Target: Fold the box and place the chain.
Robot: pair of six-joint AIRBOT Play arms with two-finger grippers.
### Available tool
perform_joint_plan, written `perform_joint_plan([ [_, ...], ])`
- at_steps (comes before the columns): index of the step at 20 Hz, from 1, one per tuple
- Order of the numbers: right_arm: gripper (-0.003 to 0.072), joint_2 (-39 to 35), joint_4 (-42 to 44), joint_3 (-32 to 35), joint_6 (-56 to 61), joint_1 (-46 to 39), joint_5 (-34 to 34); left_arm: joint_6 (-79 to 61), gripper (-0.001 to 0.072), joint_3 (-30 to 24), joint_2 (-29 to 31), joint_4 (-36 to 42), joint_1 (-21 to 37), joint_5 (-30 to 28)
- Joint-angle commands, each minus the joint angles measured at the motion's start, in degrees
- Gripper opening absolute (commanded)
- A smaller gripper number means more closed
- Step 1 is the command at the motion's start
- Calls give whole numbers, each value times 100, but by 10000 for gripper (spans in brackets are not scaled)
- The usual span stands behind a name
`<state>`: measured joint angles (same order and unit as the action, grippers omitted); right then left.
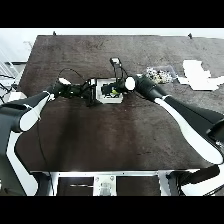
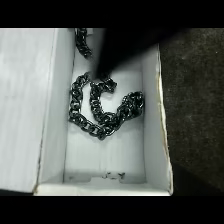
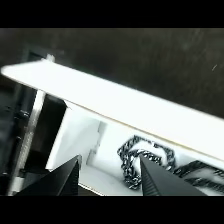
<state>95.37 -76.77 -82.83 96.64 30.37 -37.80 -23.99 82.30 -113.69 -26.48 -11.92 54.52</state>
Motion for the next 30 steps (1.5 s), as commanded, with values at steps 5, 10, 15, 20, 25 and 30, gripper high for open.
perform_joint_plan([
  [5,456,-868,-1093,63,-4,-1377,-533,-2,419,2,2,-2,2,-2],
  [10,457,-560,-671,772,387,-2616,142,-2,419,0,2,-2,2,-2],
  [15,457,289,192,813,173,-2787,1047,-2,419,0,2,-2,2,-2],
  [20,455,763,815,717,151,-2750,1574,-2,419,2,2,-2,2,-2],
  [25,247,1191,1421,295,-4,-2691,1722,-2,419,0,2,-2,2,-2],
  [30,8,695,1416,319,-527,-2632,1067,-2,419,0,2,-2,2,0],
])
